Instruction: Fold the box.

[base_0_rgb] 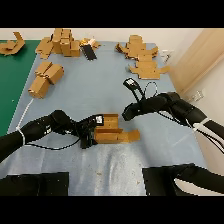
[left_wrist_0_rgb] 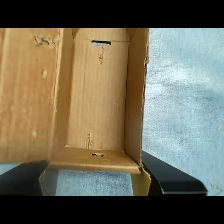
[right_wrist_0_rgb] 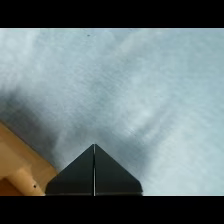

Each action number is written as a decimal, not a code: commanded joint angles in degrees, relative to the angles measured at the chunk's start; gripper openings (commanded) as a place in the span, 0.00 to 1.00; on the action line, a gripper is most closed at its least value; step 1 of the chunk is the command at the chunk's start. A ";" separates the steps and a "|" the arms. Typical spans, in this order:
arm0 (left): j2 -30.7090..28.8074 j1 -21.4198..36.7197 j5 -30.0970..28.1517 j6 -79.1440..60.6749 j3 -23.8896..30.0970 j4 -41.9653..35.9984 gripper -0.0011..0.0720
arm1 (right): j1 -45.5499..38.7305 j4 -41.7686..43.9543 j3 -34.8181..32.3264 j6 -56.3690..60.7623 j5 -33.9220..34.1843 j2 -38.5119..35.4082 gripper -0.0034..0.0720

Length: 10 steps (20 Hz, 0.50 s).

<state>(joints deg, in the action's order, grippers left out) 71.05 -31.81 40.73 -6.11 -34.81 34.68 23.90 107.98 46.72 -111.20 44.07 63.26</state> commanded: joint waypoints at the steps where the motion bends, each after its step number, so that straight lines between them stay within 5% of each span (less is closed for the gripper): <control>1: 0.02 0.00 0.26 0.00 -0.02 -0.37 0.82 | 0.00 -5.53 -0.28 3.50 4.31 -4.35 0.05; 10: 0.02 0.00 0.13 0.02 -0.02 -0.39 0.82 | 0.02 1.57 -8.66 3.80 5.20 -5.97 0.05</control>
